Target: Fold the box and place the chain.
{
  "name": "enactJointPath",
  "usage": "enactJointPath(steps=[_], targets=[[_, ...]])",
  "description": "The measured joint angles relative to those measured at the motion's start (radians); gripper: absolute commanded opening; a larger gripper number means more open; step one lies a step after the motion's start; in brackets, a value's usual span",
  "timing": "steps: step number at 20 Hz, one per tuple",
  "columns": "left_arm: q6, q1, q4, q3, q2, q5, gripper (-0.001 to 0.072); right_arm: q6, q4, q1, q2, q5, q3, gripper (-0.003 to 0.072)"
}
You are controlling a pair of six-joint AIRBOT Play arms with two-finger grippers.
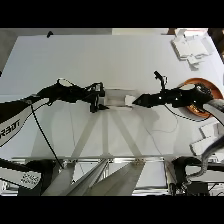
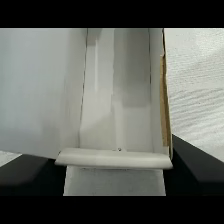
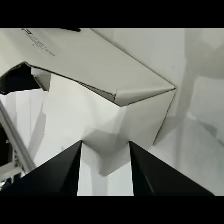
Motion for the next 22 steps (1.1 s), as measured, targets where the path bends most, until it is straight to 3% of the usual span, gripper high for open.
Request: enactJointPath(steps=[2,11,22], targets=[[0.000,0.000,0.000,0.000,0.000,0.000,0.0342,-0.019,0.002,0.027,0.000,-0.039,0.000,0.0405],[0.000,0.000,0.000,0.000,0.000,0.000,0.0342,-0.021,-0.091,0.107,0.060,-0.255,0.000,0.0404],[0.000,-0.001,0.000,0.000,0.000,-0.001,0.0342,0.101,-0.280,0.171,0.128,-0.344,0.000,0.0407]])
